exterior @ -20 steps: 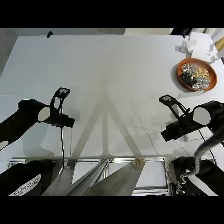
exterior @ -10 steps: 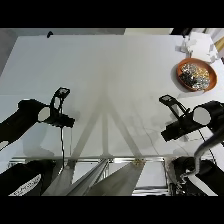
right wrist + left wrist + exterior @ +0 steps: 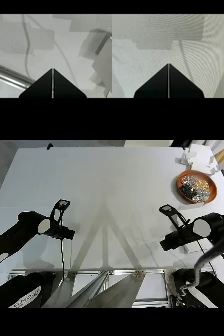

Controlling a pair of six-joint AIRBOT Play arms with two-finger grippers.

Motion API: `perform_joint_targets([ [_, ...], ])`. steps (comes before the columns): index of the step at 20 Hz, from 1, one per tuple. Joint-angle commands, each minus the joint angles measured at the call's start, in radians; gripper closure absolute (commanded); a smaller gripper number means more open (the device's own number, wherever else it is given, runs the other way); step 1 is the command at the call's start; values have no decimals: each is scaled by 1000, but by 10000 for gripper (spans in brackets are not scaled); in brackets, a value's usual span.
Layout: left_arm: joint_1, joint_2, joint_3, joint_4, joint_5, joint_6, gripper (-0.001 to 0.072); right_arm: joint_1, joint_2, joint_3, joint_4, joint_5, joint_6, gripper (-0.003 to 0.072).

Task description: Fold the box and place the chain.

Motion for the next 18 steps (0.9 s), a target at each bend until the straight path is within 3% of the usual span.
perform_joint_targets([
  [1,-1,1,-1,0,0,0,699,-1,0,0,-25,-67,-3,667],
  [3,-1,1,-1,0,0,0,699,-1,0,0,-170,-185,-5,670],
  [4,-1,1,-1,0,0,0,699,-2,-3,0,-322,-239,76,671],
  [6,-1,1,-1,0,0,0,699,-72,-35,26,-512,-220,137,672],
  [11,-1,1,-1,0,0,0,699,-502,-205,186,-527,-291,51,674],
  [13,-1,1,-1,0,-1,0,699,-665,-274,274,-531,-306,-87,673],
  [16,-1,1,-1,0,-3,0,699,-860,-308,336,-531,-391,-131,670],
  [17,-1,1,-1,0,-2,0,699,-911,-309,336,-529,-431,-131,636],
  [18,0,1,-1,0,-2,0,699,-948,-313,336,-530,-466,-131,418],
])
